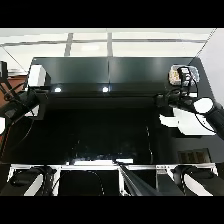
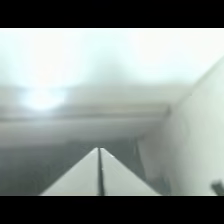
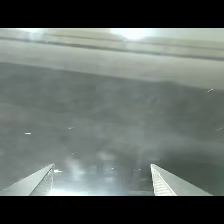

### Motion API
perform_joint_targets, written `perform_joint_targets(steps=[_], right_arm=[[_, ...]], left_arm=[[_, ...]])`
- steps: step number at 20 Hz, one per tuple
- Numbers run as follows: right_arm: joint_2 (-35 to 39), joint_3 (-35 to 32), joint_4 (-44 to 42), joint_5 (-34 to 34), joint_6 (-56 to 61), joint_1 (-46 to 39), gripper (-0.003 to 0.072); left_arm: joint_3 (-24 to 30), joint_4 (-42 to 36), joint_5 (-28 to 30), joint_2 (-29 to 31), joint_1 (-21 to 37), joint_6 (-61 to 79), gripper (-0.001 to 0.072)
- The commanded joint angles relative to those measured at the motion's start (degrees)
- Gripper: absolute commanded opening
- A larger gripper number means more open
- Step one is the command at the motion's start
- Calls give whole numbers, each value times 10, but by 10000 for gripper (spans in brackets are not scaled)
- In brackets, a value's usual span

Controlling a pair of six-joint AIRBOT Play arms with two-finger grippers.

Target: Fold the box and place the chain.

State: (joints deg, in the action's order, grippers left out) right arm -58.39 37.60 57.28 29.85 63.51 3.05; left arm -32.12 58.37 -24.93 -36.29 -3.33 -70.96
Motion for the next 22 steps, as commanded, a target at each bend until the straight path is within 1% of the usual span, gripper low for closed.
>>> perform_joint_targets(steps=[1, 2, 3, 5, 6, 7, 8, 10, 11, 12, 14, 16, 18, 21, 22], right_arm=[[-7, 36, 159, 33, 65, -76, 720], [-16, 57, 202, 47, 110, -133, 720], [-26, 79, 224, 57, 141, -200, 720], [-60, 132, 202, 75, 155, -358, 720], [-82, 158, 178, 98, 153, -426, 720], [-111, 187, 155, 136, 146, -490, 720], [-140, 215, 120, 188, 100, -540, 720], [-197, 255, 54, 298, -38, -608, 720], [-220, 267, 56, 327, -57, -628, 720], [-238, 274, 63, 342, -63, -640, 720], [-271, 284, 67, 370, -96, -649, 720], [-299, 294, 63, 396, -130, -644, 720], [-318, 295, 30, 422, -177, -633, 720], [-322, 298, 28, 428, -192, -610, 720], [-322, 303, 28, 434, -192, -603, 591]], left_arm=[[0, -25, 18, -11, 0, -14, 707], [0, -24, -2, -19, 0, -14, 706], [0, -20, -23, -28, 0, -14, 706], [0, -20, -59, -58, 0, -15, 706], [0, -20, -74, -77, 0, -15, 706], [0, -22, -89, -97, 0, -15, 706], [-1, -32, -111, -118, 0, -15, 706], [-8, -58, -166, -162, -1, -15, 706], [-13, -60, -183, -181, -1, -15, 706], [-17, -61, -188, -197, -1, -15, 706], [-23, -69, -187, -218, -1, -15, 706], [-30, -70, -188, -225, -1, -15, 706], [-35, -70, -187, -225, -1, -15, 706], [-37, -70, -186, -225, -1, -15, 706], [-37, -70, -188, -225, -1, -15, 705]])
